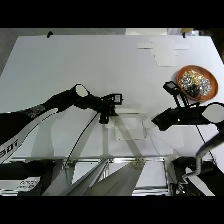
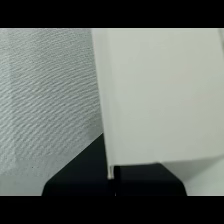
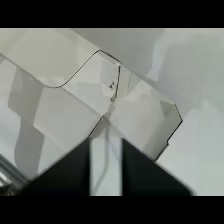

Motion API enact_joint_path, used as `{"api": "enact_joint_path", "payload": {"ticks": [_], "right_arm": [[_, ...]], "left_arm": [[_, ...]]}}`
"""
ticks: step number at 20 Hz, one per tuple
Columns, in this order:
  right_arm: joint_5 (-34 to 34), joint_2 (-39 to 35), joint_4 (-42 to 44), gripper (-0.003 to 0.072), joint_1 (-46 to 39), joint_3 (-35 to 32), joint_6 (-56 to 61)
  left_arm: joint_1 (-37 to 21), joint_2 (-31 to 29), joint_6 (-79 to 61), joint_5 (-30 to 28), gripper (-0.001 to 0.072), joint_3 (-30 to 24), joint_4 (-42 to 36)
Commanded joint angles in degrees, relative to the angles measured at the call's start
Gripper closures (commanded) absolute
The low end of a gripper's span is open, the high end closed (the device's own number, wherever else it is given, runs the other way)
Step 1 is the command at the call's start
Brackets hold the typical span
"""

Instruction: Fold the box and place the chain.

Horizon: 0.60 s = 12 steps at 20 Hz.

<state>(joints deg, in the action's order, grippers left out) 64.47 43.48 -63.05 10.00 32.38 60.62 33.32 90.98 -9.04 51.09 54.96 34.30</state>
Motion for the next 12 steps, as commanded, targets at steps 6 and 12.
{"api": "enact_joint_path", "payload": {"ticks": [6,12], "right_arm": [[6.73,0.55,8.00,0.0672,0.07,-0.15,-37.86],[7.41,4.33,7.96,0.0286,0.50,-1.18,-44.78]], "left_arm": [[-0.02,0.02,0.04,-0.07,0.0699,0.04,0.07],[-0.02,0.02,0.04,0.15,0.0699,0.04,0.04]]}}
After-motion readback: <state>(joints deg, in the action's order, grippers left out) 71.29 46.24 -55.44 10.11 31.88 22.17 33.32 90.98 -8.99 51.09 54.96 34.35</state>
